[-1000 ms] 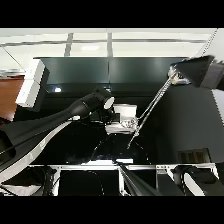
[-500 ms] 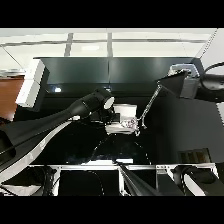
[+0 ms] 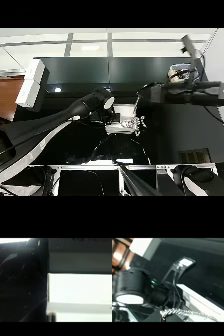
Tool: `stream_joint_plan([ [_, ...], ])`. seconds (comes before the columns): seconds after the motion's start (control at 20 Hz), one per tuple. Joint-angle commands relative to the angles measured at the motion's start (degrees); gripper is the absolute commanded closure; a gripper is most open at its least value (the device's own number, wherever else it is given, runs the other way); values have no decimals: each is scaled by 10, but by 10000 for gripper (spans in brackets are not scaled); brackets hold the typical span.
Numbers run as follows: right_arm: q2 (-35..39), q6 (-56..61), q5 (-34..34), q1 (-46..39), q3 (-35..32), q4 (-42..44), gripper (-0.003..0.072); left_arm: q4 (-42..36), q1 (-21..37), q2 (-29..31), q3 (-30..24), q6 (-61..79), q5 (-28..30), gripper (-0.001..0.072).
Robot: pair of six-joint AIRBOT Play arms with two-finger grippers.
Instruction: Fold the box and place the chain.
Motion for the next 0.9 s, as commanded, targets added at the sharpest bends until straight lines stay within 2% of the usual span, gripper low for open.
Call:
stream_joint_plan([
  [0.0, -16, 7, -16, 24, -10, -36, 660, 0, 0, 0, 0, 0, 0, 681],
  [0.2, -18, 22, -21, 24, -58, -35, 660, 0, 0, 0, 0, 0, 0, 681],
  [0.35, -32, 24, -49, 40, -96, -24, 660, 0, 0, 0, 0, 0, 1, 681],
  [0.65, -49, 24, -67, 56, -103, -23, 658, 0, 0, 0, 0, 0, 1, 681],
  [0.7, -49, 24, -66, 56, -103, -20, 616, 0, 0, 0, 0, 0, 1, 681],
  [0.75, -49, 24, -59, 54, -102, -19, 384, 0, 0, 0, 0, 0, 0, 681],
  [0.8, -49, 23, -43, 46, -102, -19, 311, 0, 0, 0, 0, 0, 1, 681],
  [0.85, -46, 16, -18, 30, -102, -24, 312, 0, 0, 0, 0, 0, 1, 681],
])
